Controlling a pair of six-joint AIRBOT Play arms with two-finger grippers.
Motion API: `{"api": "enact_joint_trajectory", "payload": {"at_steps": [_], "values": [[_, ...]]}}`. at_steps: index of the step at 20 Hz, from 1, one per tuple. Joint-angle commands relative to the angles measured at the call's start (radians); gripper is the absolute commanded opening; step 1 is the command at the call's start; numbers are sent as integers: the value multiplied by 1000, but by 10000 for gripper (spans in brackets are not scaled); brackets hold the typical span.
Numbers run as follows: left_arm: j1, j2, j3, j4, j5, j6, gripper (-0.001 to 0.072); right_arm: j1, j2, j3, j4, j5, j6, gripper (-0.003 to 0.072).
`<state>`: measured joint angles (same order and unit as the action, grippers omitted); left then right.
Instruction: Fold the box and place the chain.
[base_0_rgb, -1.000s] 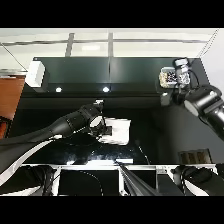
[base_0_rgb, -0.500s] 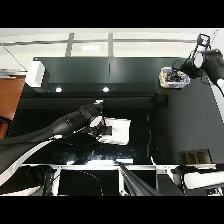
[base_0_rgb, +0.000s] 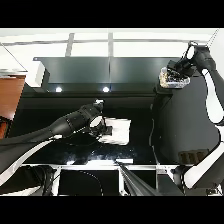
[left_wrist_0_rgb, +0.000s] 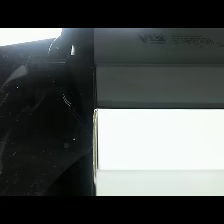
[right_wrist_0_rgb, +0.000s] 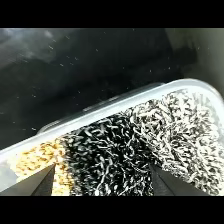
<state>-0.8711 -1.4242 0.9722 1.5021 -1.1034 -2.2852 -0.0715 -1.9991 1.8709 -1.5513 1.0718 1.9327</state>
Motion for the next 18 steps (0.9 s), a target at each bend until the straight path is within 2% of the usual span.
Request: {"api": "enact_joint_trajectory", "payload": {"at_steps": [1,2,4,7,14,18], "values": [[0,0,1,0,-1,1,27,-2,-32,19,14,56,-4,720],[0,0,1,1,-1,0,27,-2,-31,20,14,64,-4,546],[0,0,1,0,-1,0,27,-2,-31,20,14,92,-5,94],[0,0,1,1,-1,0,27,-2,-3,20,5,134,-12,12],[0,0,1,0,-1,0,27,-1,244,20,12,124,-185,8],[0,0,1,0,-1,1,27,-2,390,20,11,35,-232,6]]}}
